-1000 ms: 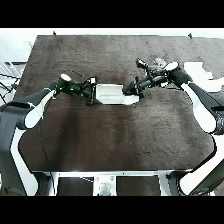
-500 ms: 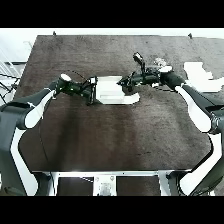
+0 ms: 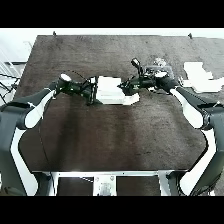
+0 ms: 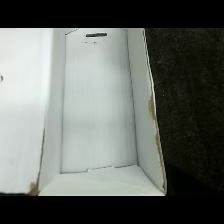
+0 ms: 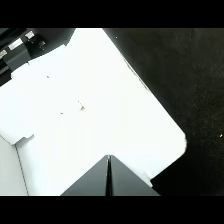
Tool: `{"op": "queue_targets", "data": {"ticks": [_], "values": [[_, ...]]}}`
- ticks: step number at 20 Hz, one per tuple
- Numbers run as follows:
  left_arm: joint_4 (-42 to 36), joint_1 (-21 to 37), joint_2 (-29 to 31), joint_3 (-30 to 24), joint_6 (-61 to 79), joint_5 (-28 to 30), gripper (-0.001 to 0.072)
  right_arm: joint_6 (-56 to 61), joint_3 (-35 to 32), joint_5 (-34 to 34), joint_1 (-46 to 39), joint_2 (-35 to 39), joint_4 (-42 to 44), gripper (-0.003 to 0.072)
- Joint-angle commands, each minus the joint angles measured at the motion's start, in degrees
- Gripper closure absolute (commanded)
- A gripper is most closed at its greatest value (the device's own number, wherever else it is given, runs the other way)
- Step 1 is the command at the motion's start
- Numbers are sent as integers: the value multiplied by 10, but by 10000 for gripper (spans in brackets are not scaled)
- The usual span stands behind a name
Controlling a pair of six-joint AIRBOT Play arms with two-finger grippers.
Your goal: Fold the box and place the chain.
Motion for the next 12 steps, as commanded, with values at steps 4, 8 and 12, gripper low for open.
{"op": "queue_targets", "data": {"ticks": [4,8,12], "values": [[1,0,0,0,0,0,219,1,9,1,0,-5,-1,673],[1,0,0,0,0,0,219,1,35,61,-1,14,-3,672],[1,0,0,0,0,0,219,17,29,110,-2,89,-114,673]]}}
